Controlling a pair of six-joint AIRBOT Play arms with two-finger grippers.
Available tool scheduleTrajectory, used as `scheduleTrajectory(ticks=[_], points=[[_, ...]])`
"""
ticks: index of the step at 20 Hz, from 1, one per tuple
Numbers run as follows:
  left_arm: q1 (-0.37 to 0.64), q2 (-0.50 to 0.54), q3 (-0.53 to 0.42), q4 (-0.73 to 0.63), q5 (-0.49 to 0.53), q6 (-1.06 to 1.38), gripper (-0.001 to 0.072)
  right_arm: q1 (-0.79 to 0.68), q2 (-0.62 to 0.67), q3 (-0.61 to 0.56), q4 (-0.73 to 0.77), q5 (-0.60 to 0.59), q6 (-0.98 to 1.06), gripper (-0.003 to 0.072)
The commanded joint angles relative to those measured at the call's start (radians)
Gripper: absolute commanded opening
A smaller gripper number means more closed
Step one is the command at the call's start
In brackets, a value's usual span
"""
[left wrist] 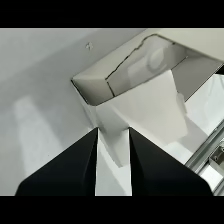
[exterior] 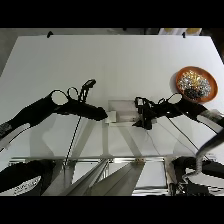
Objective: Fold the box and place the chain.
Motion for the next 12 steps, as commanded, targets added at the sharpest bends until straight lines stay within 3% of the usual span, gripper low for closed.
scheduleTrajectory(ticks=[1, 9, 12], points=[[0.000, -0.001, 0.022, 0.000, -0.001, 0.000, 0.0221, 0.001, 0.000, 0.001, 0.000, 0.000, 0.000, 0.0399], [-0.037, -0.024, 0.022, 0.024, 0.011, -0.001, 0.0232, 0.001, 0.000, 0.001, 0.000, 0.000, 0.000, 0.0399], [-0.051, -0.024, 0.023, 0.043, 0.032, -0.005, 0.0292, 0.001, 0.000, 0.001, 0.000, 0.000, 0.000, 0.0399]])
